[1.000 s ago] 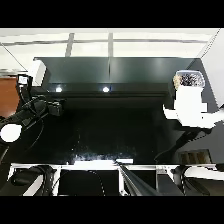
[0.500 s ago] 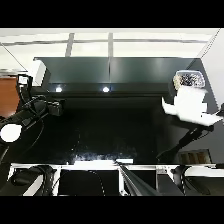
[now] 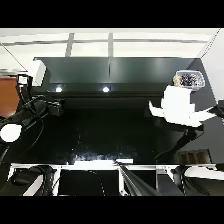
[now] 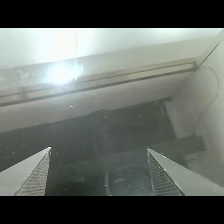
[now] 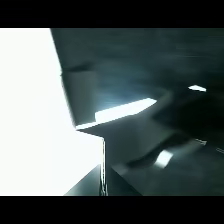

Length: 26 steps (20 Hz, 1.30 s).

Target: Fold the box and place the chain.

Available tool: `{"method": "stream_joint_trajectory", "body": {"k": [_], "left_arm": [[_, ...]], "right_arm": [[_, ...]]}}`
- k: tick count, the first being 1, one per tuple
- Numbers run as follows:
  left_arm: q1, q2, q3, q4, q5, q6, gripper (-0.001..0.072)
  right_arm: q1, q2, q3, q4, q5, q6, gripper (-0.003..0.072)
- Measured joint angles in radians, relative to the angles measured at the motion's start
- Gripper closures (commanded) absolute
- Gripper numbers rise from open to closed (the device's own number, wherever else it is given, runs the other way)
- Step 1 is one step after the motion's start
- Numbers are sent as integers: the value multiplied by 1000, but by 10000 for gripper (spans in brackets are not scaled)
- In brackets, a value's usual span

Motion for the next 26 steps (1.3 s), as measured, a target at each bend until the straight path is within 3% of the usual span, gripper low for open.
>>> {"method": "stream_joint_trajectory", "body": {"k": [6,12,18,22,26], "left_arm": [[-35,-22,0,-94,-8,0,1],[-122,-182,26,-351,-23,25,1],[-71,-497,175,-488,-297,109,1],[8,-698,211,-731,-532,307,1],[-4,-839,232,-858,-671,454,2]], "right_arm": [[192,210,-330,488,-34,-223,671],[550,294,-524,616,-200,-284,671],[728,306,-560,570,-249,-273,671],[754,307,-565,555,-252,-266,671],[761,307,-565,550,-254,-263,671]]}}
